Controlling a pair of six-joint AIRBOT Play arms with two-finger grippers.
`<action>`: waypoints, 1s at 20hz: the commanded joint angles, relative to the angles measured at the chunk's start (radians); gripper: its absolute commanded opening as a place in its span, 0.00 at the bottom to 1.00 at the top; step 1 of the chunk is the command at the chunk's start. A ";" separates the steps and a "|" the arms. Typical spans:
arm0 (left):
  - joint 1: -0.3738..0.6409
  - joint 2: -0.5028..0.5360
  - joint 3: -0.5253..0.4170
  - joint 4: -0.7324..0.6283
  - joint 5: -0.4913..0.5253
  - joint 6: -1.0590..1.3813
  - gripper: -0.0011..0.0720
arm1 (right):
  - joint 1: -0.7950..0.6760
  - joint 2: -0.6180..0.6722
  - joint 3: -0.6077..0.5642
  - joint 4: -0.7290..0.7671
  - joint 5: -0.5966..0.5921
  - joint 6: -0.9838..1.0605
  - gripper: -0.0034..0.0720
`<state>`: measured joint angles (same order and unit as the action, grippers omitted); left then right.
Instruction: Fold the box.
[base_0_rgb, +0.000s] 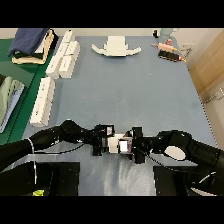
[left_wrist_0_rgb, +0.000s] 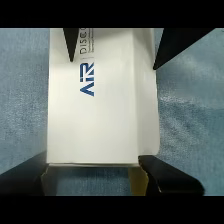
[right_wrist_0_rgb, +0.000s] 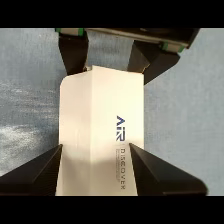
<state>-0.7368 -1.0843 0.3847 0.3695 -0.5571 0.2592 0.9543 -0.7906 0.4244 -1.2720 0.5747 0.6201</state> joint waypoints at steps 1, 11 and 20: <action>0.001 0.000 0.000 0.001 0.000 0.002 0.57 | 0.000 0.029 0.000 -0.035 -0.025 -0.001 0.90; 0.001 0.000 0.000 0.001 0.000 0.002 0.57 | 0.000 0.047 0.000 -0.082 -0.039 0.000 0.72; 0.001 0.000 0.000 0.001 0.000 0.002 0.57 | 0.000 0.083 0.000 -0.064 -0.033 -0.001 0.72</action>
<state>-0.7361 -1.0843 0.3847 0.3702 -0.5575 0.2615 0.9543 -0.7261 0.4240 -1.3399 0.5411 0.6193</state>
